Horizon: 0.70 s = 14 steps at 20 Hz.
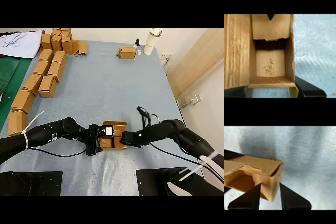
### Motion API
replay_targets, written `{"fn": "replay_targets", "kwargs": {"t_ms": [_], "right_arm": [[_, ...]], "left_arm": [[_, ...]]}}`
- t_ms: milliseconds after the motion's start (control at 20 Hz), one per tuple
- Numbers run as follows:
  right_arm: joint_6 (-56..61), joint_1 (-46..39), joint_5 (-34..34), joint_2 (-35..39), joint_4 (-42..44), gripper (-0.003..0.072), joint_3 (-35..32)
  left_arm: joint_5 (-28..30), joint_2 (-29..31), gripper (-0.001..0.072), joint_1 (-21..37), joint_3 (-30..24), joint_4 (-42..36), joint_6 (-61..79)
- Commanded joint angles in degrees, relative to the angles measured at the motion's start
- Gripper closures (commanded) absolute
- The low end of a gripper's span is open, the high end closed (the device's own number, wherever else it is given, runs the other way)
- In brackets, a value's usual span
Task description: Fold the box.
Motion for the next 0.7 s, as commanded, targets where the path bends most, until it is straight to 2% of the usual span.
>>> {"fn": "replay_targets", "kwargs": {"t_ms": [0, 150, 500, 550, 650], "right_arm": [[16.2, 9.6, -3.7, -6.6, -17.9, 0.033, 6.9], [21.5, 14.5, -9.0, -13.4, -24.5, 0.0319, 12.7], [26.8, 19.1, -9.4, -24.3, -23.6, 0.0321, 19.3], [27.1, 19.1, -9.9, -25.2, -23.6, 0.0345, 19.7], [28.3, 19.1, -12.9, -25.6, -24.7, 0.0506, 20.2]], "left_arm": [[0.0, 0.0, 0.0197, 0.0, 0.1, 0.1, 0.0], [0.0, 0.0, 0.0197, 0.0, 0.1, 0.0, 0.0], [0.0, 0.0, 0.0197, 0.0, 0.1, -1.5, -0.4], [0.0, 0.0, 0.0197, 0.0, 0.1, -1.6, -0.4], [0.0, 0.0, 0.0197, 0.0, 0.1, -1.6, -0.4]]}}
